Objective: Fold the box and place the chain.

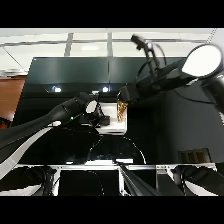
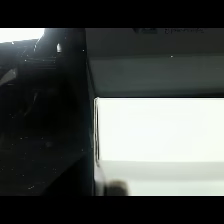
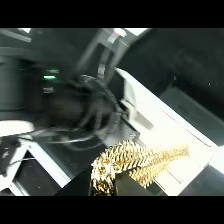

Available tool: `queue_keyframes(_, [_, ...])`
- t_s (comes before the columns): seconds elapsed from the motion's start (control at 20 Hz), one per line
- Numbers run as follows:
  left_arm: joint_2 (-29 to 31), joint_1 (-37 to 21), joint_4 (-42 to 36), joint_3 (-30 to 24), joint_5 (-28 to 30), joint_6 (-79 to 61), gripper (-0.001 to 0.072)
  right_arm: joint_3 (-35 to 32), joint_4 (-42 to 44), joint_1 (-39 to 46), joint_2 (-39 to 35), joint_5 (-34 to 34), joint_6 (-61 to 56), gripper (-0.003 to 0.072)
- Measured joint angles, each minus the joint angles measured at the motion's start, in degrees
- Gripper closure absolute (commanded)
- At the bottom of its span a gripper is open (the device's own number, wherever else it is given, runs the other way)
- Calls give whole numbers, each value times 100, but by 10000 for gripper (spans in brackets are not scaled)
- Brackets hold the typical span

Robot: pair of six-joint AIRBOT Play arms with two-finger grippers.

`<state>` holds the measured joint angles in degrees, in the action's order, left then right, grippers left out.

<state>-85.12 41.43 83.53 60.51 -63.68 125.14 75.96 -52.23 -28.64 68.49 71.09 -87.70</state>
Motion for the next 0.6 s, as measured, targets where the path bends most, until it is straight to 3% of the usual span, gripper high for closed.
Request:
queue_keyframes(0.1, [0,0,0,0,0,0,686,-356,63,-28,83,-166,-17,668])
queue_keyframes(0.15, [0,0,-2,0,0,0,686,-511,63,-42,114,-221,-17,571])
queue_keyframes(0.2, [0,0,0,0,2,0,686,-658,79,-61,136,-293,-24,403])
queue_keyframes(0.6, [-2,0,0,0,7,0,686,-970,-278,260,101,-87,13,401])
